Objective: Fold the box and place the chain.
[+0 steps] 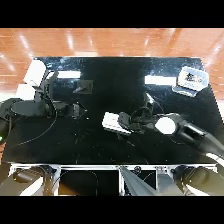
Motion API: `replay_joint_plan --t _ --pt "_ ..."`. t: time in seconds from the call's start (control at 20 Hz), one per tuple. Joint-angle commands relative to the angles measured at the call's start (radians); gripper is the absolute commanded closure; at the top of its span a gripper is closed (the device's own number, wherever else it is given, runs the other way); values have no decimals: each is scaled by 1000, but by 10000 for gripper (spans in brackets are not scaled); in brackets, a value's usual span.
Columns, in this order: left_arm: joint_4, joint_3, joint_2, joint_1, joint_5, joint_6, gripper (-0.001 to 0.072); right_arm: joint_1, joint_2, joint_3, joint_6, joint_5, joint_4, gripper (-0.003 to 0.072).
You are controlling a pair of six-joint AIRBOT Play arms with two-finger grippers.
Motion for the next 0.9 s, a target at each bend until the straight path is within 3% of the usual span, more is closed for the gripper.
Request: replay_joint_plan --t 0.0,0.2,0.35,0.45,0.6,0.7,0.85 --pt "-2 36 -1 -1 74 105 75 -76 115 1 -82 95 12 650" --pt "-13 181 -79 1 185 353 77 -211 221 1 -168 291 -37 651" --pt "-225 330 -227 -5 414 835 83 -297 248 1 -169 493 -180 651" --pt "-245 405 -288 -55 354 934 82 -315 249 1 -169 579 -265 651" --pt "-167 420 -327 -137 273 1255 80 -317 249 1 -169 616 -336 651" --pt "-60 419 -341 -175 239 1285 80 -317 249 1 -168 628 -383 651" --pt "-9 419 -365 -217 216 1285 71 -317 249 1 -148 620 -422 651"
